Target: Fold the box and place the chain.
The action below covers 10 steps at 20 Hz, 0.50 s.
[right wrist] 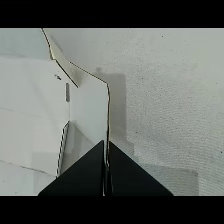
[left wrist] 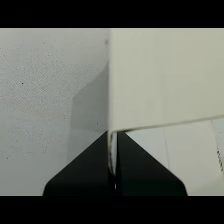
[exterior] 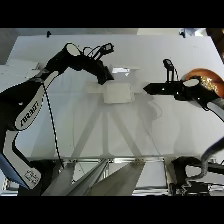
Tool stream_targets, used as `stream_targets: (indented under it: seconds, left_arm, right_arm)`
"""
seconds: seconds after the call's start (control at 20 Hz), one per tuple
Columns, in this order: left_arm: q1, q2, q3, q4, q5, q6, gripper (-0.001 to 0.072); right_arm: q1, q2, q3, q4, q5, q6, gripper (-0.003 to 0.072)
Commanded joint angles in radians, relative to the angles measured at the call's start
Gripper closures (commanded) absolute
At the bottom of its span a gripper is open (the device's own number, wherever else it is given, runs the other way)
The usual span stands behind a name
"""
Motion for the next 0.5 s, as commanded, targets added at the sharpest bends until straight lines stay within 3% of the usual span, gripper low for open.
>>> stream_targets:
  seconds: [0.0, 0.15, 0.3, 0.45]
  left_arm:
    - [0.000, 0.001, 0.001, 0.000, 0.001, 0.000, 0.0699]
    - [0.000, 0.001, 0.001, -0.003, 0.002, 0.001, 0.0700]
    - [0.000, 0.003, 0.001, -0.003, -0.011, -0.002, 0.0703]
    - [0.003, 0.027, 0.001, -0.003, -0.055, -0.002, 0.0709]
  right_arm:
    - [0.001, -0.001, 0.000, 0.000, 0.000, 0.000, 0.0672]
    - [0.001, -0.001, 0.000, 0.001, -0.038, 0.000, 0.0659]
    - [0.000, 0.003, 0.002, -0.002, -0.042, 0.000, 0.0253]
    - [-0.015, 0.042, 0.003, -0.072, -0.029, 0.000, 0.0245]
